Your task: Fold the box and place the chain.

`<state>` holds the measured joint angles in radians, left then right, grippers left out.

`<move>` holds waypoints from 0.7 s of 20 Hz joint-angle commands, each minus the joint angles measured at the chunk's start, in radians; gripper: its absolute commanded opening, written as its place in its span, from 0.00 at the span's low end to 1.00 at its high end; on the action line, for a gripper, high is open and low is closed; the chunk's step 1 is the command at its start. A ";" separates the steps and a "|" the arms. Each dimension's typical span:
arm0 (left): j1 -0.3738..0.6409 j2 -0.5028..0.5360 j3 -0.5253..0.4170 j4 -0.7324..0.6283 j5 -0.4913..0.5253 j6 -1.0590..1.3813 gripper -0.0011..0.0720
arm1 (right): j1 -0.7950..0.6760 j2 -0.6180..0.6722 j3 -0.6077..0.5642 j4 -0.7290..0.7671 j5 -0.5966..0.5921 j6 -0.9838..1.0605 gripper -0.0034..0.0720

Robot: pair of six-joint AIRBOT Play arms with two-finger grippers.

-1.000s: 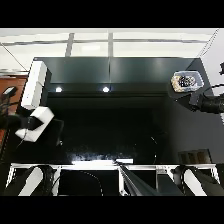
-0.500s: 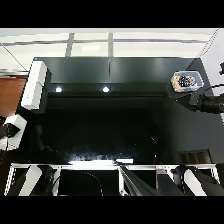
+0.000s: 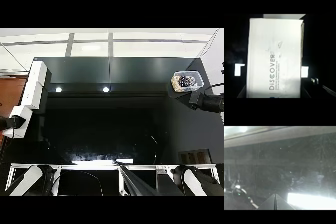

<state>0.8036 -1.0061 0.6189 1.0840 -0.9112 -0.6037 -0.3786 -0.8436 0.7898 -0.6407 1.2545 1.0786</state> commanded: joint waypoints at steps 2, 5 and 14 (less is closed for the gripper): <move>-0.074 -0.072 0.001 -0.032 0.118 0.027 0.41 | 0.000 0.000 0.000 0.000 -0.003 0.014 0.06; -0.100 -0.111 0.001 -0.051 0.144 0.027 0.41 | 0.000 0.000 0.000 0.000 -0.006 0.018 0.06; -0.105 -0.026 0.124 0.026 0.040 -0.156 0.98 | 0.005 0.000 0.011 0.093 -0.008 0.032 0.06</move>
